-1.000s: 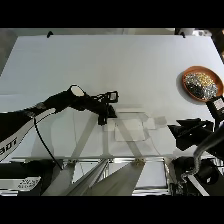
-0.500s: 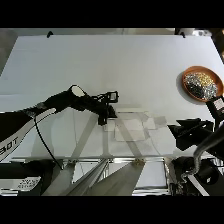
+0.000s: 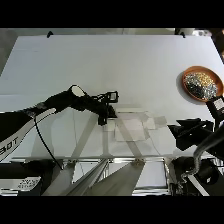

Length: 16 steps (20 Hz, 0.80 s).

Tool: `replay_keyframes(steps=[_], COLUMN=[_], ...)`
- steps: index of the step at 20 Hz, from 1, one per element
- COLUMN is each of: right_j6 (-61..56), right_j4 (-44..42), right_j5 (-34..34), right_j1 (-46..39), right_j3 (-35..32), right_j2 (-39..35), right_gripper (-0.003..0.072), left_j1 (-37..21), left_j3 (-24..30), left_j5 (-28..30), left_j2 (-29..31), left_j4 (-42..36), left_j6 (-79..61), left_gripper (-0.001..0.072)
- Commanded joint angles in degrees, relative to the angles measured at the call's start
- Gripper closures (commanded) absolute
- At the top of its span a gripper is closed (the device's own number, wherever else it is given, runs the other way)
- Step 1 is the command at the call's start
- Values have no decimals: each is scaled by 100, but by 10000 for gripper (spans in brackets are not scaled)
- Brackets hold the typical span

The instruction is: Fold the box and place the chain.

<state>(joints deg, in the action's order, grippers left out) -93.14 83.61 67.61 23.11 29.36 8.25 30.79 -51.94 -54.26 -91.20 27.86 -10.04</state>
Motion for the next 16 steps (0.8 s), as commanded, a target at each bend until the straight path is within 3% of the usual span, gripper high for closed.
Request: replay_keyframes(steps=[1, 11, 14, 16], right_j6=[0, 529, 1049, 2286], right_j4=[2, -9, -33, -173], right_j5=[2, 28, 26, 2], right_j1=[2, 2, 4, 4], right_j3=[0, 0, -4, -68], right_j2=[-2, -2, 39, 201], right_gripper=[278, 300, 663, 667], left_j1=[2, 2, 2, 2], left_j3=[2, 2, 2, 2], left_j5=[2, 0, 0, 0], left_j2=[-4, -4, -4, -4], left_j4=[2, 0, 0, 2], left_j6=[0, 0, 0, 0], left_gripper=[698, 697, 697, 697])
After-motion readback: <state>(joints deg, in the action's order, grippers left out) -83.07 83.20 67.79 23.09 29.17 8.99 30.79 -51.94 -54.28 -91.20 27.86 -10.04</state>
